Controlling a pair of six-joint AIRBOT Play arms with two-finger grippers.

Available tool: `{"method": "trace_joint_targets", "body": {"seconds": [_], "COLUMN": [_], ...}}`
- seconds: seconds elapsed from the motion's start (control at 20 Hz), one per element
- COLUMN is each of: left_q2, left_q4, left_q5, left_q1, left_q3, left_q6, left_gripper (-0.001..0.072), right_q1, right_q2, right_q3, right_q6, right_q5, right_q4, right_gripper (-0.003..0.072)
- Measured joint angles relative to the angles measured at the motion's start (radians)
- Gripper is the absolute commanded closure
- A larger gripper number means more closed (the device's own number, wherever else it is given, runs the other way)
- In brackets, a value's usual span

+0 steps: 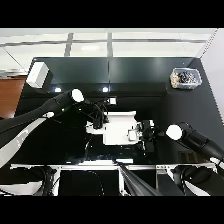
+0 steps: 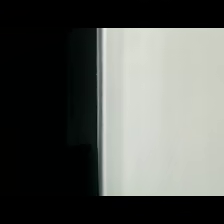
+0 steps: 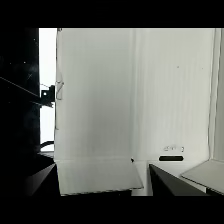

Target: Fold the box and place the chain.

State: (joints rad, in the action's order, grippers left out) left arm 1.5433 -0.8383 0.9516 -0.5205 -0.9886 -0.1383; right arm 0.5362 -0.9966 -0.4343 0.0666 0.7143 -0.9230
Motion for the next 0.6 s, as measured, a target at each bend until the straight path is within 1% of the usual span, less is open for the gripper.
{"method": "trace_joint_targets", "body": {"seconds": [0.35, 0.4, 0.45, 0.6], "left_q2": [0.000, 0.000, 0.000, 0.002], "left_q4": [-0.004, -0.005, -0.004, -0.001], "left_q5": [-0.001, -0.002, 0.001, 0.005], "left_q1": [0.000, 0.000, 0.000, 0.000], "left_q3": [-0.001, -0.001, -0.001, 0.000], "left_q6": [0.000, 0.000, 0.000, -0.003], "left_gripper": [0.0683, 0.0683, 0.0683, 0.0683], "right_q1": [0.001, 0.001, 0.000, -0.002], "right_q2": [-0.013, -0.014, -0.014, -0.014], "right_q3": [-0.004, -0.009, -0.018, -0.031], "right_q6": [0.002, 0.003, 0.009, 0.008], "right_q5": [-0.026, -0.035, -0.069, -0.037], "right_q4": [0.071, 0.077, 0.095, 0.061], "right_gripper": [-0.0010, -0.0011, -0.0010, -0.0010]}}
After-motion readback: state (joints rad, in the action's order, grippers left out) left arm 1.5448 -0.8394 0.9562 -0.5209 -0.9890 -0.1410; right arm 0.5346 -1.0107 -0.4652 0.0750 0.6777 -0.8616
